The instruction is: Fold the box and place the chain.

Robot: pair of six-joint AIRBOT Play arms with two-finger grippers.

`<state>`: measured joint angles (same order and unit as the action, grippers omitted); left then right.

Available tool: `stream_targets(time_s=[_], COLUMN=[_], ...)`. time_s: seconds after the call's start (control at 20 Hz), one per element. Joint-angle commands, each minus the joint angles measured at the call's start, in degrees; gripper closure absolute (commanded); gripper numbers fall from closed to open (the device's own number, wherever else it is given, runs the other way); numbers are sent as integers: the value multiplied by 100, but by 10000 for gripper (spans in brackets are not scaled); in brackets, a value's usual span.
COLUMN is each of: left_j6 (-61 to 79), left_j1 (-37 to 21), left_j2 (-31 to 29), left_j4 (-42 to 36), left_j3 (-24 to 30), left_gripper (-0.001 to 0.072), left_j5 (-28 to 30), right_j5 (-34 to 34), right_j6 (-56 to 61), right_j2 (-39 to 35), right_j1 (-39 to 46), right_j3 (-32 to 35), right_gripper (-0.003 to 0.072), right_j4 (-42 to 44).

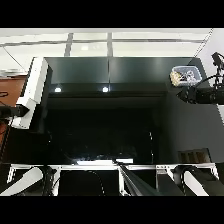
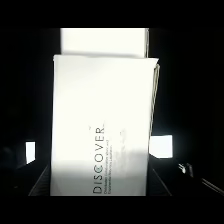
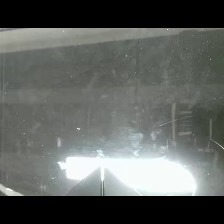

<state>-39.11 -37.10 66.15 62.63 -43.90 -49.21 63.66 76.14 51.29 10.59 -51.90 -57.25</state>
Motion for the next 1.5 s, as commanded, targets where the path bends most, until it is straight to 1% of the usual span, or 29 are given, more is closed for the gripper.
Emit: stream_targets(time_s=[0.0, 0.05, 0.15, 0.2, 0.3, 0.45, 0.55, 0.6, 0.65, 0.7, 0.75, 0.8, 0.85, 0.9, 1.0, 1.05, 1.1, 1.15, 1.2, 1.3, 1.45], left_j6=[35, 35, 35, 33, -33, -33, -35, -33, -96, -487, -798, -763, -754, -763, -990, -1338, -1598, -1661, -1657, -1648, -1648], left_j1=[136, 136, 136, 138, 229, 555, 837, 970, 1123, 1276, 1462, 1729, 2022, 2361, 3099, 3322, 3412, 3410, 3399, 3368, 3364], left_j2=[111, 111, 111, 98, -26, -319, -468, -533, -597, -627, -667, -737, -881, -1106, -1786, -2094, -2391, -2623, -2815, -3029, -3071], left_j4=[-68, -70, -70, -72, -142, -385, -1019, -1508, -2000, -2385, -2658, -2664, -2474, -2124, -1128, -901, -911, -979, -920, -695, -745], left_j3=[2, 2, 0, -31, -258, -988, -1541, -1753, -1910, -1978, -1965, -1860, -1615, -1189, 223, 848, 1344, 1637, 1801, 1864, 1867], left_gripper=[345, 324, -8, -8, -8, -7, -2, 78, 518, 684, 684, 687, 687, 688, 686, 685, 684, 683, 682, 682, 682], left_j5=[431, 533, 579, 540, 479, 225, -76, -321, -717, -1145, -1615, -1974, -1954, -1582, -22, 625, 1082, 1368, 1624, 1932, 1919], right_j5=[0, 2, 20, 22, 31, 68, 63, 63, 59, -13, -317, -782, -1311, -1941, -2892, -3042, -2979, -2820, -2739, -2747, -2747], right_j6=[90, 105, 105, 103, 103, 94, 0, -96, -586, -1379, -1690, -1814, -1899, -1963, -2116, -2111, -2111, -2111, -2111, -2111, -2111], right_j2=[-4, -4, -4, -4, -4, -4, -4, -4, -4, -20, -33, -33, -33, -31, -31, -31, -31, -31, -31, -31, -31], right_j1=[0, 0, 0, 0, 0, 0, -4, -35, -120, -302, -470, -656, -835, -1025, -1220, -1222, -1209, -1209, -1211, -1213, -1213], right_j3=[-4, -4, -4, -4, -4, -4, -4, -4, 0, 61, 179, 341, 533, 787, 1340, 1526, 1631, 1639, 1639, 1637, 1637], right_gripper=[676, 676, 676, 676, 676, 676, 676, 677, 676, 676, 677, 676, 677, 676, 676, 676, 675, 675, 675, 675, 675], right_j4=[0, 0, 0, 0, 2, 2, 2, -2, 15, 105, 258, 413, 481, 463, 426, 422, 315, 186, 179, 177, 177])
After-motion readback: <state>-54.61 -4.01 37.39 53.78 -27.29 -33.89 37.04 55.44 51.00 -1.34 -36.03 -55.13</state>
